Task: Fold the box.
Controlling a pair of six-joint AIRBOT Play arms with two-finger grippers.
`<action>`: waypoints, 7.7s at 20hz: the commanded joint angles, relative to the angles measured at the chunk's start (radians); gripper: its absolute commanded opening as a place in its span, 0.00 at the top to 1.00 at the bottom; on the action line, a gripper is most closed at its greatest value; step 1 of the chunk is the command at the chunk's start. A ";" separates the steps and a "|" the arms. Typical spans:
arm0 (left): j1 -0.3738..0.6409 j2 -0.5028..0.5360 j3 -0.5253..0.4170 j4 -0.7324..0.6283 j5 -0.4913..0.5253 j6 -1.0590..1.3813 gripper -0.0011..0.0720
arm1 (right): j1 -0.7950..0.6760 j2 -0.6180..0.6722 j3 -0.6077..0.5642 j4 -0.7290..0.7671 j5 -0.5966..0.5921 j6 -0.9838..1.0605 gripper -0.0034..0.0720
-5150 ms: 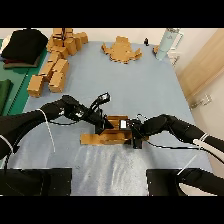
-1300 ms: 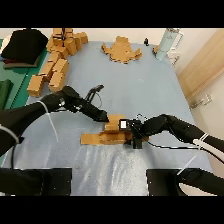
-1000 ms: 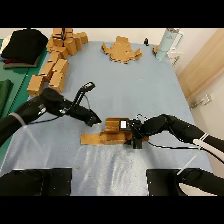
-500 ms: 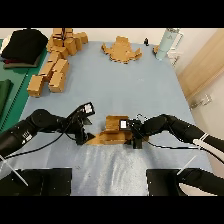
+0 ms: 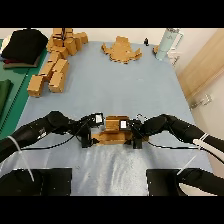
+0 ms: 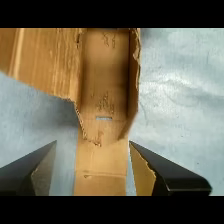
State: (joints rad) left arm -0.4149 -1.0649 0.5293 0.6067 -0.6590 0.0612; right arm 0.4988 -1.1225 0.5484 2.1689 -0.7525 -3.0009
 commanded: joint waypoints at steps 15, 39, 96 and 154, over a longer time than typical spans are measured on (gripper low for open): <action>-0.035 -0.111 0.030 -0.264 -0.027 0.278 0.68 | 0.000 0.000 0.001 0.000 0.000 0.000 0.26; -0.001 0.252 0.014 0.228 -0.027 -0.589 0.97 | 0.000 0.000 0.001 0.000 0.000 0.000 0.26; -0.140 0.142 -0.069 -0.035 0.220 -1.582 0.32 | 0.000 0.000 0.001 0.000 0.000 0.000 0.26; -0.471 -0.449 0.595 0.890 -0.363 -2.452 0.97 | 0.000 0.000 0.001 0.000 0.000 0.000 0.26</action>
State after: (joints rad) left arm -0.8852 -1.5124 1.1229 1.5013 -1.0359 -2.3932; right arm 0.4980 -1.1225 0.5480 2.1662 -0.7567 -2.9994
